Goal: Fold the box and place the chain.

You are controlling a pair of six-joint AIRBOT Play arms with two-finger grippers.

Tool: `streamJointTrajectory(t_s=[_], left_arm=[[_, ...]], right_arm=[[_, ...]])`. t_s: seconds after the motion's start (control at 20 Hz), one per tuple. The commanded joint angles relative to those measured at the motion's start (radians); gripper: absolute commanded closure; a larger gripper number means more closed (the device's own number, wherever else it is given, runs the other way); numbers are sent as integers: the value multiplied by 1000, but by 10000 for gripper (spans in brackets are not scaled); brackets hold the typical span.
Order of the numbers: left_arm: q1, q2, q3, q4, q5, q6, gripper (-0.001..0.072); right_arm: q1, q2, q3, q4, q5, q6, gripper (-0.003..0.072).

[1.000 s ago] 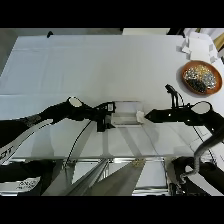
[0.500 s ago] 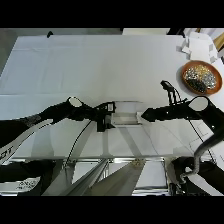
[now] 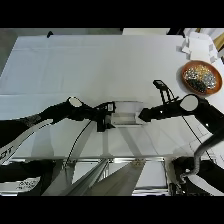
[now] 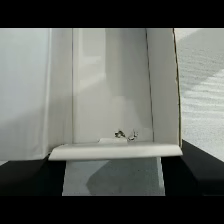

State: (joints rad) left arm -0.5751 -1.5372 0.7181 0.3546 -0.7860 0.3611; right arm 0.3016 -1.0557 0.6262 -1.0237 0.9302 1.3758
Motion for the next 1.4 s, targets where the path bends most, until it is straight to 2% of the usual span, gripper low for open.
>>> streamJointTrajectory(t_s=[0.0, 0.2, 0.75, 0.95, 1.1, 1.25, 1.3, 1.35], left_arm=[[0, 1, -1, 0, 0, 0, 505], [0, 1, -1, 0, 1, 0, 505], [0, 1, -1, 0, 0, 0, 505], [0, 1, -1, 0, 1, 0, 505], [0, 1, -1, 0, 0, 0, 505], [0, 1, -1, 0, 0, 0, 505], [0, 1, -1, 0, 0, 0, 505], [0, 1, -1, 0, 0, 0, 505]], right_arm=[[72, -65, 56, -61, 3, 105, 204], [141, -125, 101, -190, 24, 245, 204], [255, -244, 179, -343, 27, 528, 207], [267, -269, 203, -389, 56, 592, 238], [267, -287, 203, -407, 104, 600, 318], [267, -291, 203, -413, 110, 600, 443], [267, -291, 203, -413, 110, 599, 531], [267, -291, 203, -413, 110, 599, 543]])
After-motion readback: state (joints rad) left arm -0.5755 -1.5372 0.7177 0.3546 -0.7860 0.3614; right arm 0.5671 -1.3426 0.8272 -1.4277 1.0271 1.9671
